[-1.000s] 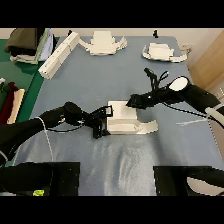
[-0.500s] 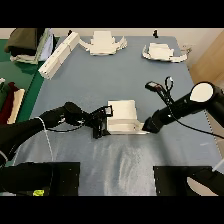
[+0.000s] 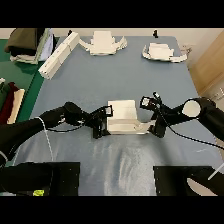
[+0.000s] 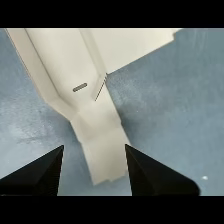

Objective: Fold the box.

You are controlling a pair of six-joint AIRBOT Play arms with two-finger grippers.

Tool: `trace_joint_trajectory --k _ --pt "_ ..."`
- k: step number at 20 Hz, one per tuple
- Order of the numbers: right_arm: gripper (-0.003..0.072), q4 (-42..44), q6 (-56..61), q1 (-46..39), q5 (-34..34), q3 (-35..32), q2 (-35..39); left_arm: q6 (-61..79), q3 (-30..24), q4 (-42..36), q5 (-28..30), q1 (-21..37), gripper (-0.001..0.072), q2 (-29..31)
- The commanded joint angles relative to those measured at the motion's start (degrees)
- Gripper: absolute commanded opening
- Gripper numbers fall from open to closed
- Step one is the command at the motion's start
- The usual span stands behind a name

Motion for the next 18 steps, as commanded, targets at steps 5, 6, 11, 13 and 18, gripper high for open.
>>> trace_joint_trajectory --k 5,6,11,13,18 --pt "0.0602 3.5 -11.7 0.5 -4.8 -0.6 -4.0 0.0 0.0 0.0 0.0 0.0 0.0482 0.0" --pt "0.0602 3.3 -11.6 0.5 -4.3 -0.6 -4.0 0.0 0.0 0.0 0.0 0.0 0.0482 0.0" --pt "0.0653 4.5 -12.7 0.5 -5.3 -1.0 -4.7 0.0 0.0 0.0 0.0 0.0 0.0482 0.0" --pt "0.0653 5.6 -14.2 0.5 -5.7 -1.2 -5.3 0.0 0.0 0.0 0.0 0.0 0.0482 0.0" --pt "0.0652 10.4 -21.2 0.5 -7.1 -1.3 -5.7 0.0 0.0 0.0 0.0 0.0 0.0482 0.0"
